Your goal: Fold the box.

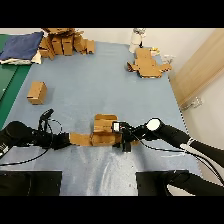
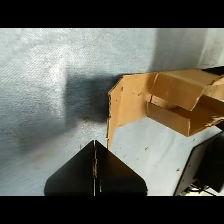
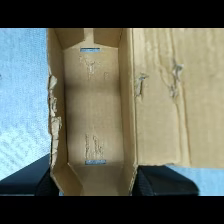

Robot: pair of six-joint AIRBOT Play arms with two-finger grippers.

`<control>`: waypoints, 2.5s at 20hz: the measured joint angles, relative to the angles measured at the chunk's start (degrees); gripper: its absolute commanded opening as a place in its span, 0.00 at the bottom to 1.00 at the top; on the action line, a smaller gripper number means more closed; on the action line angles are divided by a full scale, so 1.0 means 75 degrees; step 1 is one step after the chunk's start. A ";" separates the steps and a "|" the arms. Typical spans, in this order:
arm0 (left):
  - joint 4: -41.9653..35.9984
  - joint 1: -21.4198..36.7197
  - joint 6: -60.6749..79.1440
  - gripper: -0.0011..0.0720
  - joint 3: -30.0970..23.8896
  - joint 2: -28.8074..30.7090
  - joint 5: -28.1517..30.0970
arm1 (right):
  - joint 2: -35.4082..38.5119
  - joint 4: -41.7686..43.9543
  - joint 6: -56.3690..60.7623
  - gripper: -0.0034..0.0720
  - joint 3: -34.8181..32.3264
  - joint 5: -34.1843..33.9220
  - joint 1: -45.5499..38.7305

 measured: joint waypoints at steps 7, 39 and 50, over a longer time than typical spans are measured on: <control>-0.1224 -0.0029 0.0775 0.03 -0.0361 0.0000 0.0373 | 0.0000 0.0000 0.0000 0.79 0.0003 -0.0003 0.0000; -0.3821 -0.1463 0.2693 0.03 -0.0178 -0.0653 0.1556 | 0.0000 0.0000 -0.0003 0.79 0.0000 0.0000 0.0003; -0.4229 -0.1463 0.3042 0.42 -0.0166 -0.0656 0.1204 | 0.0000 0.0000 -0.0003 0.79 0.0003 0.0000 0.0000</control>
